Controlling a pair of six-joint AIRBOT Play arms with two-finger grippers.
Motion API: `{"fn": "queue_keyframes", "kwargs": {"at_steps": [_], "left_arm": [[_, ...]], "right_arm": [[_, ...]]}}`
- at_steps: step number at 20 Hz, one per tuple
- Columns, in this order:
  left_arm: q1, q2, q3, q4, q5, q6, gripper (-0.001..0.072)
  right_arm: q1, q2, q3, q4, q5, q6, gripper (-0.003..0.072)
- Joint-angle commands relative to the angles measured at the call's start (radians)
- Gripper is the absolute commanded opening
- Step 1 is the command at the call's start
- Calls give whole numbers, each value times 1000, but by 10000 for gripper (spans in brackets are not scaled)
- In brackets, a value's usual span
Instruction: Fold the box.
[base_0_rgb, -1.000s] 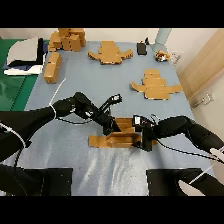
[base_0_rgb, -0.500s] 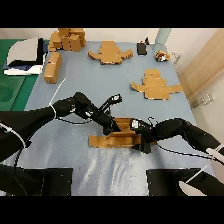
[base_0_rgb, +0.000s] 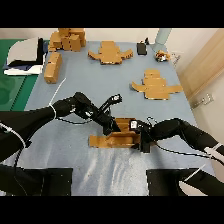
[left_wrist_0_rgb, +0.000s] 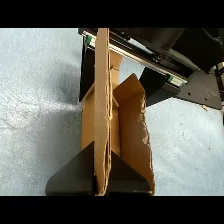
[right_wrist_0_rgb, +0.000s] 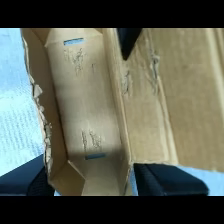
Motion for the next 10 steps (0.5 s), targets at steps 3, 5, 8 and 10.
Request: {"fn": "queue_keyframes", "kwargs": {"at_steps": [3,5,8,10], "left_arm": [[0,-1,1,0,0,0,16],[0,-1,1,0,0,0,15],[0,-1,1,0,0,0,16],[0,-1,1,0,0,0,15]], "right_arm": [[4,-1,-1,-2,3,0,653],[9,-1,-1,-3,2,0,653],[40,-1,-1,-50,3,0,653],[41,-1,-1,-73,15,0,652]]}}
